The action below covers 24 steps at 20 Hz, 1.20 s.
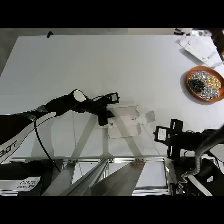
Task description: Fold the box and place the chain.
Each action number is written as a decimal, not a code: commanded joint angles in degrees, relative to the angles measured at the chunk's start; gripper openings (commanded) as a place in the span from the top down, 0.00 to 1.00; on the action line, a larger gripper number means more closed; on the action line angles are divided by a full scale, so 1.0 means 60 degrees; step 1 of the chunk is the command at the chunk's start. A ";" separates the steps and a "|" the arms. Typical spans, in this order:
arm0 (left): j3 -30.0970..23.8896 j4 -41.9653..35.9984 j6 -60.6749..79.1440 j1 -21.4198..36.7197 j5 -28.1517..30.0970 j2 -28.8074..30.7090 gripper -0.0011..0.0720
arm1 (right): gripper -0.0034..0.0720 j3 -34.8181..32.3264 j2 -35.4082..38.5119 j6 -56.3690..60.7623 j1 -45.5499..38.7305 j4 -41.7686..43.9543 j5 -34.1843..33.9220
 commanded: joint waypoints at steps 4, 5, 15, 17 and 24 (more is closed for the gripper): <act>-0.0004 0.0004 0.0000 -0.0007 -0.0022 -0.0004 0.97 | 0.15 -0.1198 -0.1257 -0.0441 0.1315 0.0357 -0.3931; -0.0004 0.0004 0.0000 -0.0007 -0.0022 -0.0007 0.97 | 0.15 -0.1206 -0.1727 -0.0474 0.1563 0.0342 -0.4360; -0.0004 0.0004 0.0004 -0.0007 -0.0022 -0.0004 0.97 | 0.15 -0.1206 -0.4379 -0.0892 0.3016 0.0270 -0.7253; -0.0004 0.0000 0.0000 -0.0007 -0.0022 -0.0007 0.97 | 0.15 -0.1206 -0.4379 -0.0896 0.2998 0.0270 -0.7559; -0.0004 0.0000 0.0000 -0.0007 -0.0022 -0.0007 0.97 | 0.15 -0.1202 -0.4375 -0.0933 0.2120 0.0124 -0.7828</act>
